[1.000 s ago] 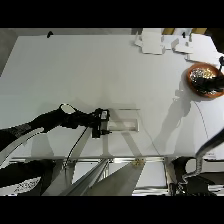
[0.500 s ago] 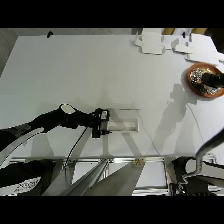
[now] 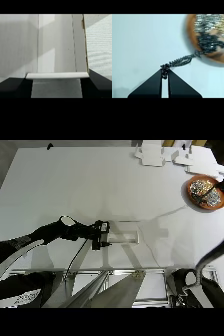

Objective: Fold the box and place the chain.

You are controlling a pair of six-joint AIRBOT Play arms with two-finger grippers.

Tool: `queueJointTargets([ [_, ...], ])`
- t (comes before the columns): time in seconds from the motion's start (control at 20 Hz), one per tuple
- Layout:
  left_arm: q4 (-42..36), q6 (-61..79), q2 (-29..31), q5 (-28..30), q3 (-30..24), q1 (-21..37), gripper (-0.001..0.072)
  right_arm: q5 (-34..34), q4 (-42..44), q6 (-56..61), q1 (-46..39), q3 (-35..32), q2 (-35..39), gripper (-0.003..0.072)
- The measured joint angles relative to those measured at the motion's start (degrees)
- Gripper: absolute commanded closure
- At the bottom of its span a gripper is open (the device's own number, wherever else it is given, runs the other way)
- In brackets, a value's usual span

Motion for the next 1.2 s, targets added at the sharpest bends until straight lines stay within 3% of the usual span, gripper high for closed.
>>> queueJointTargets([
  [0.2,0.0,0.0,0.0,0.0,0.0,0.0,0.0455,8.6,3.8,2.6,7.1,-1.8,14.2,0.0667],
  [0.5,0.0,0.0,0.0,0.0,0.0,0.0,0.0455,13.2,9.3,10.1,17.1,-6.6,30.7,0.0667],
  [0.85,0.0,0.0,0.0,0.0,0.0,0.0,0.0455,16.3,13.6,9.6,19.5,-16.7,35.7,0.0667],
  [1.2,0.0,0.0,0.0,0.0,0.0,0.0,0.0455,13.4,16.1,1.8,19.7,-25.2,35.4,0.0668],
])
